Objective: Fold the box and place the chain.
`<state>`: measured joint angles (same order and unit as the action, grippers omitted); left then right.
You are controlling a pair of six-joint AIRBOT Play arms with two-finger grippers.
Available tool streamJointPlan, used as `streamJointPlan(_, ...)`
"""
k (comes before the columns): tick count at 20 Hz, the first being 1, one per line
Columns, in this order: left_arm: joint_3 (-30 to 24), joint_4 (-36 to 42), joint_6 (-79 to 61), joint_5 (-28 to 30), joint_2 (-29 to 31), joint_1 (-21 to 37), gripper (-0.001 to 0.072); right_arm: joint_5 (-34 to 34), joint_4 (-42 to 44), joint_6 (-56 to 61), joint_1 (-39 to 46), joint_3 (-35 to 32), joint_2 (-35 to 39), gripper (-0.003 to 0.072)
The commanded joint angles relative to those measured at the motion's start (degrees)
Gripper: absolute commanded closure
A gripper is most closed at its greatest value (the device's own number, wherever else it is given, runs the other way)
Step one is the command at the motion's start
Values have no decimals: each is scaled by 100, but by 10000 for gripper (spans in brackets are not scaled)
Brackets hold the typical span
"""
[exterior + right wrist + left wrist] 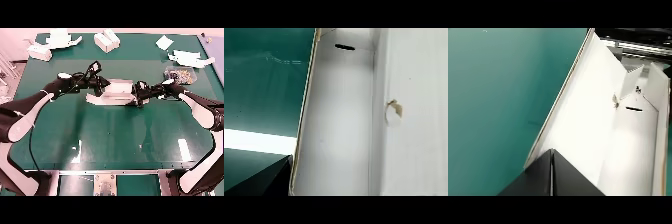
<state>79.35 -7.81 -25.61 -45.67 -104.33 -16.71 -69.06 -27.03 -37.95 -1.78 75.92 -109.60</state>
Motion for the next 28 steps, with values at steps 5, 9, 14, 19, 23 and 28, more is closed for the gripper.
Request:
streamJointPlan(5,111,15,26,195,-426,-2,690,-2,0,-4,-2,0,2,106)
streamJointPlan(9,118,13,28,186,-479,-2,690,-2,0,-4,-2,0,2,106)
streamJointPlan(14,118,-79,184,-42,-479,-2,690,-2,0,-4,-2,0,2,106)
streamJointPlan(19,118,-402,455,-153,-479,-4,690,-2,0,-4,-2,0,2,106)
streamJointPlan(23,118,-616,448,74,-479,-157,690,-2,0,-4,-2,0,2,106)
streamJointPlan(28,341,-623,420,127,-455,-151,690,-2,0,-4,-2,0,2,106)
